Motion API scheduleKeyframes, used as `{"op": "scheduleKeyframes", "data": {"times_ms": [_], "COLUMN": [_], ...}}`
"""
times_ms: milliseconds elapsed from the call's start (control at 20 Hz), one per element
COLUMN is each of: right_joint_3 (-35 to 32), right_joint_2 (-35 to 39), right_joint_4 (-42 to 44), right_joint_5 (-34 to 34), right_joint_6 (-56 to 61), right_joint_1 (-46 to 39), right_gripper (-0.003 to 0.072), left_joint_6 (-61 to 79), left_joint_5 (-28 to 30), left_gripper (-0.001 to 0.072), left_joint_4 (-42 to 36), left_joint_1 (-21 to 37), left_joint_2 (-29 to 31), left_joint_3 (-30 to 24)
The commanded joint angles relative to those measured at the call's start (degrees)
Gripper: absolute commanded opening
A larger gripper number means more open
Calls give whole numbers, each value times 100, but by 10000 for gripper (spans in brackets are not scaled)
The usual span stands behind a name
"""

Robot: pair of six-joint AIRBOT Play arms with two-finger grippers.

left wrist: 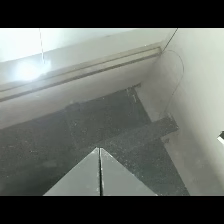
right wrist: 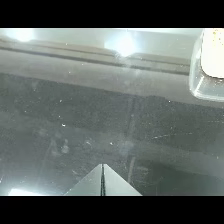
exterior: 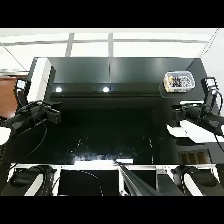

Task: Fold the box and place the chain.

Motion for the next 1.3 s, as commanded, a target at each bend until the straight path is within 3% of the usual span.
{"op": "scheduleKeyframes", "data": {"times_ms": [0, 500, 550, 700, 850, 950, 1050, 1150, 1250], "right_joint_3": [0, 0, -2, -2, -2, -2, 0, 181, 957], "right_joint_2": [7, 7, 4, 4, 2, -11, -153, -745, -1821], "right_joint_4": [2, 15, 72, 527, 321, 74, 400, 1045, 850], "right_joint_5": [2, -15, -271, -1731, -3713, -4804, -5663, -5523, -3982], "right_joint_6": [2, 7, -22, -17, -46, -46, -44, -44, -61], "right_joint_1": [4, 4, 15, 15, -24, -382, -1110, -2201, -3379], "right_gripper": [15, 15, 15, 15, 14, 14, 14, 13, 13], "left_joint_6": [0, 0, 0, 0, -2, -2, -2, -4, -4], "left_joint_5": [0, 0, 0, 0, 0, 17, 155, 247, 269], "left_gripper": [27, 27, 27, 27, 27, 27, 26, 27, 27], "left_joint_4": [0, 0, 0, 0, -4, -4, -2, -26, -26], "left_joint_1": [2, 2, 2, 2, 0, 0, 0, 0, 0], "left_joint_2": [2, 4, 2, 2, 4, 2, -7, -28, -37], "left_joint_3": [-4, -4, -4, -4, -7, -7, -9, -9, -9]}}
